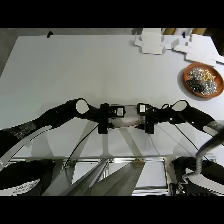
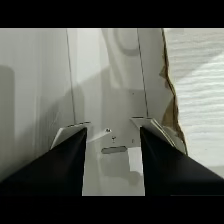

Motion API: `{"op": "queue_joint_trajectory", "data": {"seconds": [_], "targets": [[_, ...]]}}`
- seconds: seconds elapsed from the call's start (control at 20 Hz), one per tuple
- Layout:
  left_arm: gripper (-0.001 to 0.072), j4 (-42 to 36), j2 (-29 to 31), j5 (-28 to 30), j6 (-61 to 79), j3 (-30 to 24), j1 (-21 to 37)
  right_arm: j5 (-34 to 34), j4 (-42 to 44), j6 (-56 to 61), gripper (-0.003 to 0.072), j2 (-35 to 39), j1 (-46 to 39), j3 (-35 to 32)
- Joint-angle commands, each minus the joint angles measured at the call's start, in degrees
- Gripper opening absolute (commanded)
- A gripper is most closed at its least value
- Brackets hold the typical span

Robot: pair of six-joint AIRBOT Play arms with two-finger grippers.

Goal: Fold the box and place the chain.

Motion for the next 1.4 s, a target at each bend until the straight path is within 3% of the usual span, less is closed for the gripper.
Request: {"op": "queue_joint_trajectory", "data": {"seconds": [0.0, 0.1, 0.15, 0.2, 0.35, 0.55, 0.6, 0.8, 0.95, 1.15, 1.35], "targets": [[0.0390, 2.67, 2.03, -0.74, -3.96, -0.02, 0.04, 0.00, 0.04, 0.04, 0.0306, 0.04, 0.02, -0.02], [0.0361, 6.95, 5.66, -2.91, -10.32, -0.02, 0.79, 0.00, 0.04, 0.04, 0.0306, 0.04, 0.02, -0.02], [0.0261, 9.77, 8.02, -4.59, -15.76, -0.02, 1.60, 0.00, 0.04, 0.04, 0.0306, 0.04, 0.02, -0.02], [0.0233, 12.50, 10.29, -6.36, -21.51, -0.02, 2.51, -0.02, 0.04, 0.04, 0.0306, 0.04, 0.02, -0.02], [0.0231, 20.02, 17.70, -11.15, -42.23, -0.02, 6.27, -0.02, 0.04, 0.04, 0.0306, 0.04, 0.02, -0.02], [0.0182, 22.49, 22.99, -15.56, -65.31, -0.02, 11.85, 0.00, 0.04, 0.04, 0.0306, 0.04, 0.02, -0.02], [0.0124, 22.47, 22.91, -15.63, -70.75, -0.24, 12.98, -0.02, 0.04, 0.04, 0.0306, 0.04, 0.02, -0.02], [0.0121, 21.22, 20.68, -11.37, -85.96, -5.16, 15.41, 0.00, 0.07, 0.04, 0.0306, 0.04, 0.02, -0.02], [0.0121, 19.02, 16.48, -10.12, -86.27, -8.04, 15.19, 0.00, 0.04, 0.04, 0.0306, 0.04, 0.02, -0.02], [0.0122, 14.16, 9.97, -9.64, -86.23, -8.35, 13.55, 0.00, 0.04, 0.04, 0.0306, 0.04, 0.02, -0.02], [0.0121, 8.44, 7.19, -5.49, -85.53, -8.35, 10.51, -0.02, 0.04, 0.04, 0.0306, 0.04, 0.02, -0.02]]}}
